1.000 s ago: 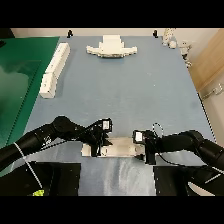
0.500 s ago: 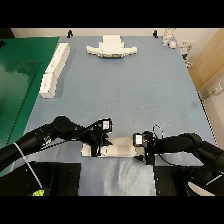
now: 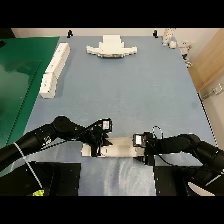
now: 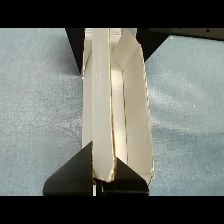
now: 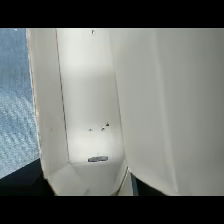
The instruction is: Fold the box.
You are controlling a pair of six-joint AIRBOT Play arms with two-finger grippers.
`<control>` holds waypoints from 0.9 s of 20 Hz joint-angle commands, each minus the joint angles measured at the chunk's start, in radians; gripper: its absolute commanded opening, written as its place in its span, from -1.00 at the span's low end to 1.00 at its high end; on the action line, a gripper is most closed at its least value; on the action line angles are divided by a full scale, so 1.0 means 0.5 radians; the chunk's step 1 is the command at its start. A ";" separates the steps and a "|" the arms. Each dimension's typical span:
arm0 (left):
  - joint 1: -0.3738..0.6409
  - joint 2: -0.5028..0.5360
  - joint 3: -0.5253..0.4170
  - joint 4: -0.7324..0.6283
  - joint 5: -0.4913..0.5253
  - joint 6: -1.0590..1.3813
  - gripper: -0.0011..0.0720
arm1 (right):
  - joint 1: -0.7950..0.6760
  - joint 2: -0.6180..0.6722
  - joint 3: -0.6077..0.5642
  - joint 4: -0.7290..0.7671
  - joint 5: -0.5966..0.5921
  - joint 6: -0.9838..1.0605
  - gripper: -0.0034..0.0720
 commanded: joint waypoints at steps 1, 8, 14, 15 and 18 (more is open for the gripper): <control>0.001 0.002 0.002 0.001 0.001 0.001 -0.93 | 0.002 -0.010 -0.001 0.011 0.012 -0.002 0.93; 0.001 0.002 0.002 0.001 0.001 0.001 -0.93 | 0.006 -0.003 -0.001 0.008 -0.020 -0.001 0.51; 0.001 0.002 0.002 0.001 0.001 0.001 -0.93 | 0.006 0.036 -0.001 -0.026 -0.015 0.000 0.52; 0.001 0.002 0.002 0.001 0.000 0.001 -0.93 | 0.005 0.036 0.000 -0.028 -0.015 0.000 0.52; 0.001 0.002 0.002 0.001 0.001 0.001 -0.92 | 0.005 0.036 -0.001 -0.029 -0.018 0.000 0.52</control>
